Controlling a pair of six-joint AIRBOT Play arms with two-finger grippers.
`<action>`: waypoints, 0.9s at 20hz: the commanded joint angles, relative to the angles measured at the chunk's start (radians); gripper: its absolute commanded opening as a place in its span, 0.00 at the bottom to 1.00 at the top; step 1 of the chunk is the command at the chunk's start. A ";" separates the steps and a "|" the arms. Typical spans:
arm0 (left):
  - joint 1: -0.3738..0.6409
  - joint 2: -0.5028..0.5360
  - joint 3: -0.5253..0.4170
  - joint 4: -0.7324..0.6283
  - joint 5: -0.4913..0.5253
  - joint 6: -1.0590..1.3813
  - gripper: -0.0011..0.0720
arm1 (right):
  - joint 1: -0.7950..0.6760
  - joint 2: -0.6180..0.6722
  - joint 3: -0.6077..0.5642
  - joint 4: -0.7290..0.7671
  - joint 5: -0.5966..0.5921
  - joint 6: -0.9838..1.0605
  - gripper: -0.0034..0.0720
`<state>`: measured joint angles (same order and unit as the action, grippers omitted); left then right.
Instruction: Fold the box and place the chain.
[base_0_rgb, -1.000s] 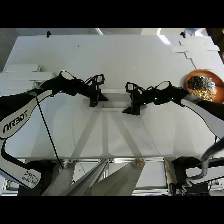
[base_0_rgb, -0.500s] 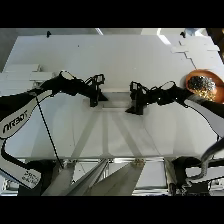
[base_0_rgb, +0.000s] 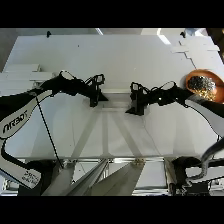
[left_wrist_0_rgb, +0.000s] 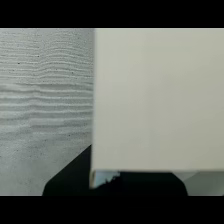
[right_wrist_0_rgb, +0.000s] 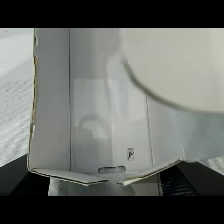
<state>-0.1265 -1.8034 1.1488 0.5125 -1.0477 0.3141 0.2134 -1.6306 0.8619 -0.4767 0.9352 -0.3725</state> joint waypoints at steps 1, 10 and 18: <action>0.000 -0.001 0.000 0.000 0.000 0.000 0.03 | 0.000 0.001 0.000 0.083 0.013 -0.003 0.96; 0.000 -0.001 0.000 0.000 0.001 0.000 0.03 | 0.000 0.000 0.007 0.136 0.056 0.010 0.94; 0.000 -0.001 0.000 0.000 0.000 0.000 0.03 | -0.001 -0.004 0.007 -0.017 -0.016 -0.077 0.94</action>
<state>-0.1265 -1.8034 1.1488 0.5125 -1.0470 0.3138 0.2131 -1.6325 0.8684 -0.4217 0.9413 -0.3985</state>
